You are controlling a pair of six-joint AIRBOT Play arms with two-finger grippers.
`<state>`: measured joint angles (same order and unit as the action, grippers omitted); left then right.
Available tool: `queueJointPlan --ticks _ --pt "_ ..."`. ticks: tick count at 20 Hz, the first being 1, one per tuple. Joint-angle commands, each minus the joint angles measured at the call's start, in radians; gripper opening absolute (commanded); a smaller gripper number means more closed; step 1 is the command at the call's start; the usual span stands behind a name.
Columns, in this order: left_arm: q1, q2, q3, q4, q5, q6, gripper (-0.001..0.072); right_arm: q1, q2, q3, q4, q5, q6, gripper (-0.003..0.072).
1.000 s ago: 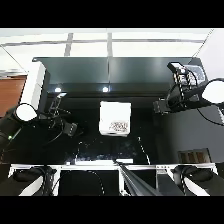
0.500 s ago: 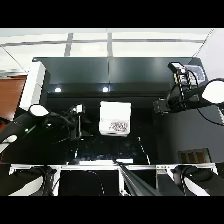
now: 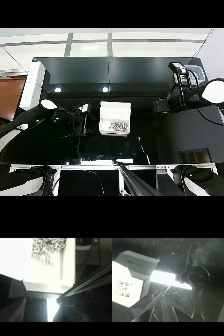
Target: Fold the box and place the chain.
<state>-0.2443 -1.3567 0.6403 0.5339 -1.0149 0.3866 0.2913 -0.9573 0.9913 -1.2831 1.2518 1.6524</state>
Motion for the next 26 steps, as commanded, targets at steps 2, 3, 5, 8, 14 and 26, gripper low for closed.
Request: queueJointPlan --ticks 2,3,5,8,14,26 --pt "-0.037 -0.009 0.007 -0.027 0.028 0.006 0.0714 0.0 0.0 0.0 0.0 -0.007 0.002 0.0265" --pt "-0.042 -0.01 0.007 -0.026 0.025 0.006 0.0714 0.0 0.0 0.0 0.0 -0.015 0.002 0.0265" --pt "-0.051 -0.01 0.007 -0.028 0.026 0.005 0.0714 0.0 0.0 0.0 0.0 -0.031 0.002 0.0266" --pt "-0.052 -0.01 0.007 -0.068 0.045 -0.002 0.0713 0.0 0.0 0.0 0.0 -0.034 0.002 0.0266" --pt "-0.094 -0.023 0.024 -0.044 0.05 -0.012 0.0712 0.0 0.0 0.0 0.0 -0.034 0.002 0.0266" --pt "-0.116 -0.077 0.101 0.004 0.06 -0.072 0.0711 0.0 0.0 0.0 0.0 -0.033 0.001 0.0266"
